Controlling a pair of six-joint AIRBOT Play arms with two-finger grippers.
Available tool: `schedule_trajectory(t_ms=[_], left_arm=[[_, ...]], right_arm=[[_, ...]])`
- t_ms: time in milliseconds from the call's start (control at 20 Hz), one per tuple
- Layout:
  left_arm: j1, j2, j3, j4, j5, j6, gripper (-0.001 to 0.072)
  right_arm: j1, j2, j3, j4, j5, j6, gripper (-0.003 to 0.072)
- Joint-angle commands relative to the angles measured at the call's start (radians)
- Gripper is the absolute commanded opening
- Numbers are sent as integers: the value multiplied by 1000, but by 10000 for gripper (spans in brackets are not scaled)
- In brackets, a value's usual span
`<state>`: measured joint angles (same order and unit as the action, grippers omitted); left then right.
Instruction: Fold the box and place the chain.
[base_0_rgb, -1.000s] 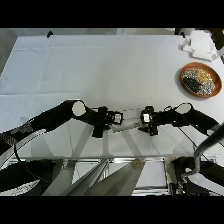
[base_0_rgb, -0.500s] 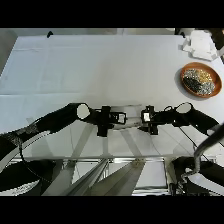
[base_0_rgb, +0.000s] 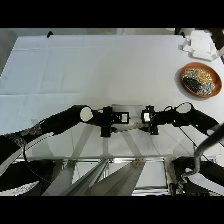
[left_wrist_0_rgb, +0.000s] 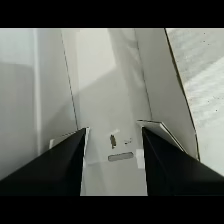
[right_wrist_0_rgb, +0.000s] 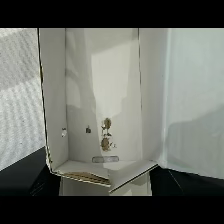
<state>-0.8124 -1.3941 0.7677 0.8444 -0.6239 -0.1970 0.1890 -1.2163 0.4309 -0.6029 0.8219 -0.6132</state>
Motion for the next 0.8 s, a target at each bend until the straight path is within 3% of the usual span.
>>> schedule_trajectory(t_ms=[0, 50, 150, 200, 350, 550, 750], left_arm=[[-2, 2, 0, 2, 10, -39, 431], [-1, 6, 0, 2, 10, -39, 390], [4, 31, 0, 25, 3, -40, 113], [9, 48, 0, 42, -11, -40, 48], [47, 111, 0, 80, -92, -182, 4], [134, 212, 0, 209, -185, -639, 4], [233, 315, 0, 246, -296, -917, 4]], right_arm=[[1, 1, 0, 1, 1, 2, 417], [1, 1, 0, 1, 0, 2, 417], [1, 1, 0, 1, 1, 2, 417], [1, 1, 0, 1, 0, 2, 417], [1, 1, 0, 1, 0, 2, 417], [1, 1, 0, 1, 0, 2, 417], [1, 1, 0, 1, 0, 2, 417]])
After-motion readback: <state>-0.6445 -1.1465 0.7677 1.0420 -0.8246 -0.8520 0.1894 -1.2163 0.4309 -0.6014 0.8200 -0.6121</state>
